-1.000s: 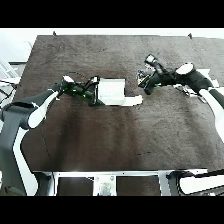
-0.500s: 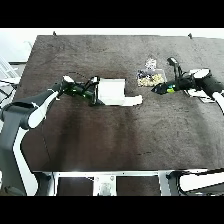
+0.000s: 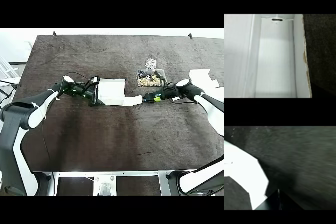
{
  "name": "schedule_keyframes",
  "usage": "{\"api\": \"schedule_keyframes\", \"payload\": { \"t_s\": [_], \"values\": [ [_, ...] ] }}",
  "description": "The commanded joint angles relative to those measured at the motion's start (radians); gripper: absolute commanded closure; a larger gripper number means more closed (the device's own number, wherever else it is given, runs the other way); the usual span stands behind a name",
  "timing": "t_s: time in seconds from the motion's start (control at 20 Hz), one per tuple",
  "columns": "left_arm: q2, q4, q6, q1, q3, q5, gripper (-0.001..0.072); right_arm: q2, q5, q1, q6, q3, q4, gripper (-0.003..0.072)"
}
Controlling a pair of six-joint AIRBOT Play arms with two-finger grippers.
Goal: Fold the box and place the chain.
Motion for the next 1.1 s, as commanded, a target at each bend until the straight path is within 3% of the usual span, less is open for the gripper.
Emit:
{"api": "schedule_keyframes", "payload": {
  "t_s": [0.0,0.35,0.4,0.5,1.05],
  "values": [
    [0.0,0.0,0.0,0.0,0.0,0.0,0.0371,-0.027,-0.002,0.074,-0.005,0.0,0.085,0.0678],
    [0.0,0.0,0.0,0.0,0.0,0.0,0.0371,0.098,-0.056,0.169,-0.034,0.0,0.15,0.0677],
    [0.0,0.0,0.0,0.0,0.0,0.0,0.0371,0.104,-0.055,0.17,-0.033,0.0,0.152,0.0634],
    [0.0,0.0,0.0,0.0,0.0,0.0,0.0371,0.105,-0.054,0.169,-0.019,0.0,0.151,0.0157],
    [0.0,0.0,0.0,0.0,0.0,0.0,0.0371,0.104,-0.089,0.217,0.079,0.016,0.138,0.016]
  ]
}}
